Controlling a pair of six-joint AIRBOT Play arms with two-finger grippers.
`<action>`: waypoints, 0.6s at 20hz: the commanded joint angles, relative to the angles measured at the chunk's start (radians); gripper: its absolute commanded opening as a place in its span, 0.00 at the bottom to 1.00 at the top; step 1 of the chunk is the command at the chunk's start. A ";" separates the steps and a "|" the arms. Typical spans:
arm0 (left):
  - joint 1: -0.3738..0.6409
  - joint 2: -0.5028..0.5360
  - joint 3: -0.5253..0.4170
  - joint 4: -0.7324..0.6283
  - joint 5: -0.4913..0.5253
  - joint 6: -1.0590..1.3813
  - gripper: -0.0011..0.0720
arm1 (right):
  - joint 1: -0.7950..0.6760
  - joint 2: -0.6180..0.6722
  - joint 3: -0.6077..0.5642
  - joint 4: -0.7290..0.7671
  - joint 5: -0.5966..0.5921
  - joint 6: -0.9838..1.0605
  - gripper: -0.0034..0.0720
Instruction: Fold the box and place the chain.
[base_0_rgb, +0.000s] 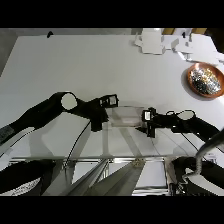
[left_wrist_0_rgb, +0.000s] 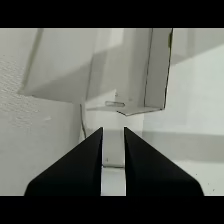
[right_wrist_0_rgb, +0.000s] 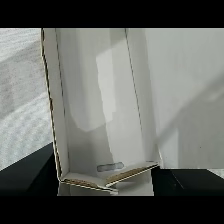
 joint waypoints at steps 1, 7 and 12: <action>0.005 -0.031 -0.031 -0.006 0.019 0.108 0.23 | 0.000 0.000 0.000 0.000 0.000 0.000 0.64; 0.028 -0.053 -0.031 0.056 0.020 0.107 0.33 | 0.000 0.000 0.000 0.000 0.000 0.000 0.64; 0.027 -0.055 -0.031 0.077 0.066 0.136 0.59 | 0.000 0.000 0.000 0.000 0.000 0.000 0.64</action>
